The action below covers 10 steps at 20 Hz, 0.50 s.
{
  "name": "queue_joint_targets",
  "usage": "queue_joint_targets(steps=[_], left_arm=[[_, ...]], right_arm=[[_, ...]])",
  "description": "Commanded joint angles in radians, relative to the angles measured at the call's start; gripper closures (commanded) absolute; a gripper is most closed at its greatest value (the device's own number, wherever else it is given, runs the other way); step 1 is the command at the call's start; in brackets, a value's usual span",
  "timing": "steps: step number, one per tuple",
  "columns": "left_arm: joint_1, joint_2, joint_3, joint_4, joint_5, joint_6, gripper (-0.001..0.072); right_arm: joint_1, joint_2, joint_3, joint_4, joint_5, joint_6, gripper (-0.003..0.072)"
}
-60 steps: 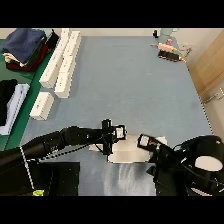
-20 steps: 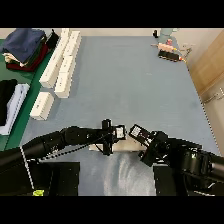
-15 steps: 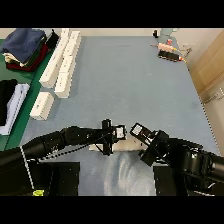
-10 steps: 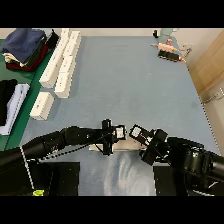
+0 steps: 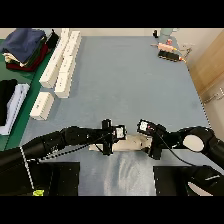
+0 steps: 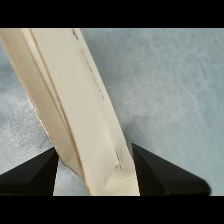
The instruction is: Fold the box.
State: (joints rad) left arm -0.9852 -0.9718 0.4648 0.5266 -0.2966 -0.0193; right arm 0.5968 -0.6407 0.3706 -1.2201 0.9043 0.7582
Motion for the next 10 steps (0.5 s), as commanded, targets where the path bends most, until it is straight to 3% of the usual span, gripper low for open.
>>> queue_joint_targets(steps=[1,4,10], left_arm=[[0.000,-0.001,0.000,0.000,0.000,0.000,0.0695],[0.000,-0.001,0.000,0.000,0.000,0.000,0.0695],[0.000,-0.001,0.000,0.000,0.000,0.000,0.0695]], right_arm=[[-0.163,-0.092,0.003,0.281,0.049,-0.401,-0.0034],[-0.173,-0.164,0.031,0.293,0.056,-0.430,-0.0034],[-0.173,-0.131,0.036,0.278,0.056,-0.381,-0.0029]])
